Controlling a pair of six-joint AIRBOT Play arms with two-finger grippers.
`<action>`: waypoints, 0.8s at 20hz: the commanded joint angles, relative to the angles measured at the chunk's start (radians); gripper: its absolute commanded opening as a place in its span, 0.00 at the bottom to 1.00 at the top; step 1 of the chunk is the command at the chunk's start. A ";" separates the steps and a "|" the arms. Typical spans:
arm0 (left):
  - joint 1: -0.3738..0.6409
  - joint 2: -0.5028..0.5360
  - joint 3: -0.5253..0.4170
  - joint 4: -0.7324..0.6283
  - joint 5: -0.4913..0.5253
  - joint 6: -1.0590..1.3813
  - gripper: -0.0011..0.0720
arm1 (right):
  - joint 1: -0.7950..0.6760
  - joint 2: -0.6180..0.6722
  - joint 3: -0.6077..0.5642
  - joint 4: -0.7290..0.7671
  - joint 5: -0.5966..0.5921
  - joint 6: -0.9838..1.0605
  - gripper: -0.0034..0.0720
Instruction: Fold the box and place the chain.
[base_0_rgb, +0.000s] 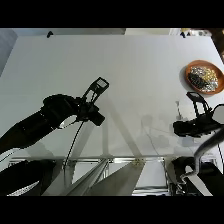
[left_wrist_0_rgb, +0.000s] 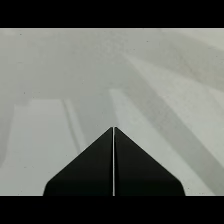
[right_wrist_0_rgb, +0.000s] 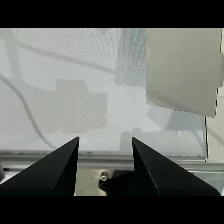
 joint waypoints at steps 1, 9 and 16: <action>-0.001 0.000 0.000 0.000 0.000 0.000 0.03 | 0.001 0.000 0.000 0.000 -0.003 0.000 0.49; -0.001 0.000 0.000 0.000 0.000 0.000 0.03 | 0.001 0.000 0.000 -0.001 0.012 0.000 0.49; -0.001 0.000 0.000 0.000 0.000 0.000 0.03 | 0.000 -0.007 0.045 -0.063 -0.043 -0.014 0.36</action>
